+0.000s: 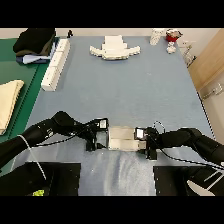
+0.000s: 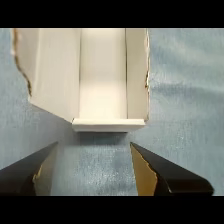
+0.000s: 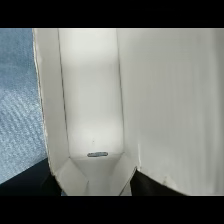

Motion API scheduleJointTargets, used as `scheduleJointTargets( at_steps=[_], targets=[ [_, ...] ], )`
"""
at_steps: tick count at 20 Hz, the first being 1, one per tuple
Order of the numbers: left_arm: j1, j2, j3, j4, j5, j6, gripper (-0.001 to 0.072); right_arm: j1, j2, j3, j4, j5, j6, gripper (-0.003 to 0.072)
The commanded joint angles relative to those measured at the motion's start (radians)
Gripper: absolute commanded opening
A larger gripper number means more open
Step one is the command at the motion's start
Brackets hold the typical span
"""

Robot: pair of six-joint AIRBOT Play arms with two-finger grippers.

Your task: Fold the box.

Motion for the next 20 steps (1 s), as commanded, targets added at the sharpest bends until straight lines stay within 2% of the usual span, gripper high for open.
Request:
scheduleJointTargets(
  at_steps=[1, 11, 16, 20],
  targets=[
    [0.001, -0.024, -0.005, -0.077, 0.012, 0.080, 0.0697, 0.001, 0.000, 0.001, 0.000, 0.000, 0.000, 0.0507],
    [-0.002, -0.037, -0.008, -0.076, 0.003, 0.086, 0.0697, 0.001, 0.001, 0.001, 0.000, 0.000, 0.000, 0.0507],
    [-0.064, -0.045, -0.008, -0.076, 0.055, 0.087, 0.0697, 0.001, 0.000, 0.001, 0.000, 0.000, 0.000, 0.0507],
    [-0.070, -0.075, -0.010, -0.078, 0.070, 0.088, 0.0697, 0.001, 0.000, 0.001, 0.000, 0.000, 0.000, 0.0507]
  ],
)
